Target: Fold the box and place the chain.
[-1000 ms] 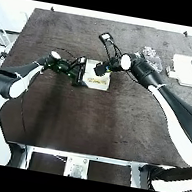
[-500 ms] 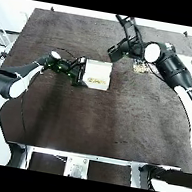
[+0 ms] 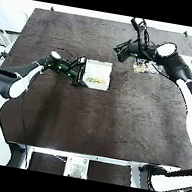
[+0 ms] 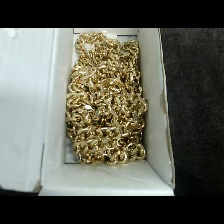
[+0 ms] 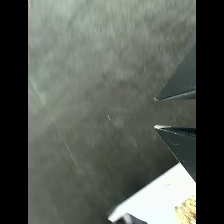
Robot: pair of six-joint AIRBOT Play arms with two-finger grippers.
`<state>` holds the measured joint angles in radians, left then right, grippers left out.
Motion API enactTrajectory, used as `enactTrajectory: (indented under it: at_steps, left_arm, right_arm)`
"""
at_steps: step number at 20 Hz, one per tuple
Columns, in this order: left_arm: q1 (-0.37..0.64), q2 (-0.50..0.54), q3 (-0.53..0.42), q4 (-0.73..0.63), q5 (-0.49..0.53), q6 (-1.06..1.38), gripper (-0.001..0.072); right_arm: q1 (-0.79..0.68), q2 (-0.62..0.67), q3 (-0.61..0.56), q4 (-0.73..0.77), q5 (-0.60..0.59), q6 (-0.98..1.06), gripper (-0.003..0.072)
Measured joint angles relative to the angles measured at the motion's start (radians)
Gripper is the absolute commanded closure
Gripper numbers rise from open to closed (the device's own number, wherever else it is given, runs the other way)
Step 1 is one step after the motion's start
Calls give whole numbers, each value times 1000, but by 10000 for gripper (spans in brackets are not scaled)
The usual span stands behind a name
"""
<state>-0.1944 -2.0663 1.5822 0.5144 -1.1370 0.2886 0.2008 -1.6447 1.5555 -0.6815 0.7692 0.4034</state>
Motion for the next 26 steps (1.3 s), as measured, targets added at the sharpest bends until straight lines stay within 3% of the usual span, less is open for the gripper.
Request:
enactTrajectory:
  at_steps: [5,12,26]
  left_arm:
    - [0,0,0,0,0,0,262]
    - [0,0,0,0,0,0,262]
    - [0,0,0,0,1,0,262]
  right_arm:
    - [-21,-92,35,131,126,-167,485]
    - [-19,-173,66,167,227,-217,486]
    - [49,-196,158,14,460,-178,442]
